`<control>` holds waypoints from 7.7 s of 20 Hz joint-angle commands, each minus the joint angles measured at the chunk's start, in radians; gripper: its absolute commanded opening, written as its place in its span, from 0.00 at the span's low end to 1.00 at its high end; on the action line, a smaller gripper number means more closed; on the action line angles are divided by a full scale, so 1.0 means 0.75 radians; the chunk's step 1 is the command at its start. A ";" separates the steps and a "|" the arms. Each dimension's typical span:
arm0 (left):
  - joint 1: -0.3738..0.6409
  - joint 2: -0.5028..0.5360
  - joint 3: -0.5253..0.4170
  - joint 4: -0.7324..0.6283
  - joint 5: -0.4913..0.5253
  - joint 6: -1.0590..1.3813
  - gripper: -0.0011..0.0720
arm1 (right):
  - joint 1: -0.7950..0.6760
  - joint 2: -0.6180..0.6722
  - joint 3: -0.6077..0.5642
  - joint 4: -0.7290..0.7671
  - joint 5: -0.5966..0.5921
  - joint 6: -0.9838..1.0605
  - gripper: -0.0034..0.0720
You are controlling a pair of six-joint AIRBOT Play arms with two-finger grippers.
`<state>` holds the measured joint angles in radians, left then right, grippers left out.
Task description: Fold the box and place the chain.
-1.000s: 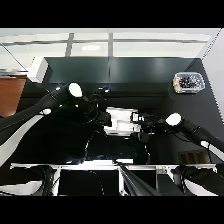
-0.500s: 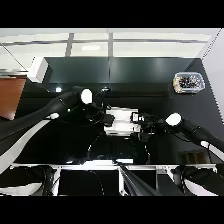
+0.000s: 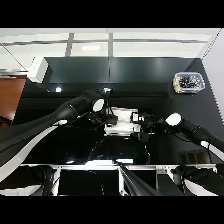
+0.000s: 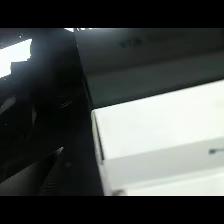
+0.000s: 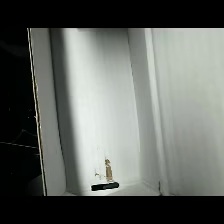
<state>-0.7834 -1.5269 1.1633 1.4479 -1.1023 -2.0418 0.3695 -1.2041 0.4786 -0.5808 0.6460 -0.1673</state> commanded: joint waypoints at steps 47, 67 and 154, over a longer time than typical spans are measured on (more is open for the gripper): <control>-0.066 -0.073 0.070 0.093 -0.041 -0.289 0.05 | 0.001 0.241 0.002 -0.384 0.115 0.059 0.99; -0.066 -0.074 0.070 0.077 -0.043 -0.280 0.05 | 0.009 0.234 -0.001 -0.138 0.089 0.099 0.37; -0.066 -0.074 0.070 0.078 -0.039 -0.280 0.05 | -0.015 0.041 0.317 -0.369 0.443 2.291 0.68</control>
<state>-0.8330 -1.5826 1.2160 1.5066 -1.1316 -2.2524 0.2897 -1.1728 0.6827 -0.7090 1.0256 1.4048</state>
